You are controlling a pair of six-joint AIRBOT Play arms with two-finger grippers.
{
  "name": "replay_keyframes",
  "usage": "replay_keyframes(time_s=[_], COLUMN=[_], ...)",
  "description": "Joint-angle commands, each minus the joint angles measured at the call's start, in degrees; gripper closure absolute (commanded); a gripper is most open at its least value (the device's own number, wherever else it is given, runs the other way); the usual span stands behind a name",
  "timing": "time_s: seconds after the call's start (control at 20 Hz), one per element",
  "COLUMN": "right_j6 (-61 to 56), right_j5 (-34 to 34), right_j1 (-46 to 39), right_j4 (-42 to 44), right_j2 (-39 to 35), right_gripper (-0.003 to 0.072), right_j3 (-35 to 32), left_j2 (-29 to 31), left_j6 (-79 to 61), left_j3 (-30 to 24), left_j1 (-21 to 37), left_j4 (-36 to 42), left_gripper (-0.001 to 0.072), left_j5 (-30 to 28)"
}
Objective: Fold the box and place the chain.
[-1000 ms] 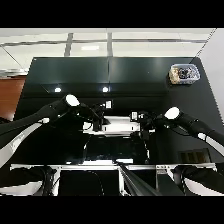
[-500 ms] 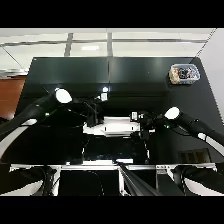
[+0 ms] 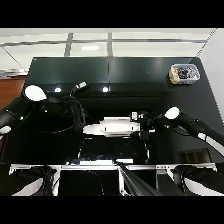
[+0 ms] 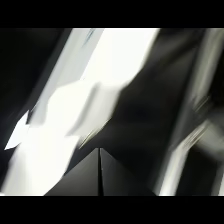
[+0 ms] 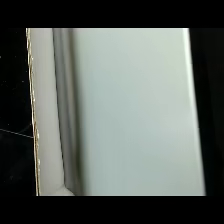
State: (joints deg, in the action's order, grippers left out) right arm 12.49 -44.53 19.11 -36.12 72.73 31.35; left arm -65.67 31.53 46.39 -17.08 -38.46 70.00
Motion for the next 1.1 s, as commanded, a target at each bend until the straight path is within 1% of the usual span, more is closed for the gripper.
replay_keyframes(time_s=[0.0, 0.05, 0.1, 0.15, 0.2, 0.25, 0.3, 0.35, 0.4, 0.45, 0.5, 0.55, 0.6, 0.7, 0.75, 0.95, 1.05], right_j6=[-0.02, -0.02, -0.02, 0.0, 0.0, 0.0, 0.02, 0.0, 0.0, 0.0, 0.02, 0.02, 0.0, 0.0, 0.0, 0.0, 0.0], right_j5=[-0.02, -0.02, -0.02, -0.07, -0.11, -0.13, -0.11, -0.11, -0.11, -0.13, -0.13, -0.11, -0.11, -0.13, -0.11, -0.09, -0.07], right_j1=[0.04, 0.04, 0.04, 0.04, 0.04, 0.04, 0.04, 0.04, 0.04, 0.04, 0.04, 0.04, 0.04, 0.04, 0.04, 0.04, 0.04], right_j4=[0.02, 0.02, 0.02, 0.0, -0.09, -0.11, -0.13, -0.11, -0.11, -0.11, -0.13, -0.11, -0.11, -0.11, -0.11, -0.11, -0.11], right_j2=[0.0, 0.0, 0.0, 0.0, 0.0, 0.0, 0.0, 0.0, 0.0, 0.0, 0.0, 0.0, 0.0, 0.0, 0.0, 0.0, 0.0], right_gripper=[0.0211, 0.0211, 0.0221, 0.0429, 0.0565, 0.0549, 0.0549, 0.0549, 0.0549, 0.0549, 0.0549, 0.0549, 0.0549, 0.0549, 0.0549, 0.055, 0.0549], right_j3=[0.07, 0.07, 0.07, 0.07, 0.07, 0.07, 0.07, 0.07, 0.07, 0.07, 0.07, 0.07, 0.07, 0.07, 0.07, 0.07, 0.07], left_j2=[0.2, -0.39, -1.16, -2.14, -3.15, -4.09, -5.05, -5.81, -6.58, -7.45, -8.55, -9.81, -10.73, -12.07, -12.94, -15.37, -16.85], left_j6=[0.55, 0.57, 0.59, 0.57, 0.57, 0.57, 0.57, 0.57, 0.57, 0.61, -0.09, -1.92, -1.05, 2.36, 2.36, 2.36, 2.36], left_j3=[-2.54, -2.54, -2.54, -2.54, -2.51, -2.51, -2.51, -2.51, -2.51, -2.49, -2.05, -0.85, 0.11, 0.5, 0.52, 0.52, 0.55], left_j1=[-4.02, -6.05, -7.69, -9.16, -10.19, -10.54, -10.56, -10.54, -10.56, -10.93, -11.32, -11.39, -11.32, -11.08, -11.1, -11.17, -11.32], left_j4=[12.31, 9.9, 8.5, 7.85, 7.58, 7.67, 7.96, 8.57, 9.66, 12.63, 15.98, 15.63, 13.51, 12.76, 11.82, 8.9, 8.81], left_gripper=[0.0686, 0.0686, 0.0686, 0.0685, 0.0685, 0.0685, 0.0685, 0.0685, 0.0685, 0.0685, 0.0685, 0.0685, 0.0686, 0.0686, 0.0685, 0.0685, 0.0685], left_j5=[-8.52, -10.36, -10.84, -11.08, -11.47, -11.93, -12.94, -14.88, -18.58, -21.94, -23.43, -24.26, -26.25, -31.85, -33.4, -34.29, -32.26])
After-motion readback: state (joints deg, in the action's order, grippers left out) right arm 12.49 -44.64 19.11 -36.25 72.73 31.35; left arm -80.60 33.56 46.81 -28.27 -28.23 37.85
